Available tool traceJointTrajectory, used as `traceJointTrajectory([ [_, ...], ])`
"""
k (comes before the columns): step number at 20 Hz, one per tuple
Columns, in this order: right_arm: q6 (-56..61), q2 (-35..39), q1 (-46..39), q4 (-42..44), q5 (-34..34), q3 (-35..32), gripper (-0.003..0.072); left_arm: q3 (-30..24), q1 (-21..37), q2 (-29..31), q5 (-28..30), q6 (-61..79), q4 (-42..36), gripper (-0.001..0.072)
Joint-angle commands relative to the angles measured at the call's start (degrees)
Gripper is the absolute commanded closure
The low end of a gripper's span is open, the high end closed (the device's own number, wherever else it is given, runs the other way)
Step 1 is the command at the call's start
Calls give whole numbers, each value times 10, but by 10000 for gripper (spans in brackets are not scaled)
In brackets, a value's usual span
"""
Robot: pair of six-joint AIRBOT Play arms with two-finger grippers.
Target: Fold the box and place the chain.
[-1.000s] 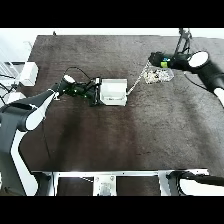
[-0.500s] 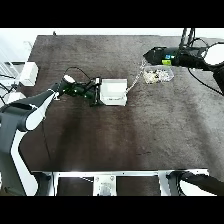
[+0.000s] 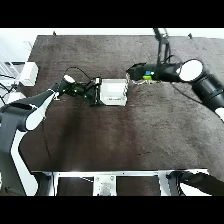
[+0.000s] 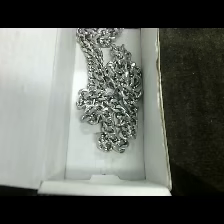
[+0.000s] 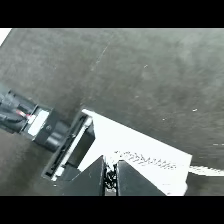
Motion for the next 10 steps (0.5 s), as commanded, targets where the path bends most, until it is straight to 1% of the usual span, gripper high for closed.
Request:
traceJointTrajectory([
  [1,2,-12,42,1,-80,-40,680,0,0,0,0,0,0,411],
  [4,2,-51,66,1,-122,-53,680,0,0,0,0,0,0,411],
  [8,2,-144,73,2,-145,-53,677,0,0,0,0,0,0,410],
  [9,2,-160,73,8,-143,-53,612,0,0,0,0,0,0,411],
  [10,2,-169,73,8,-140,-53,447,0,0,0,0,0,0,411],
])
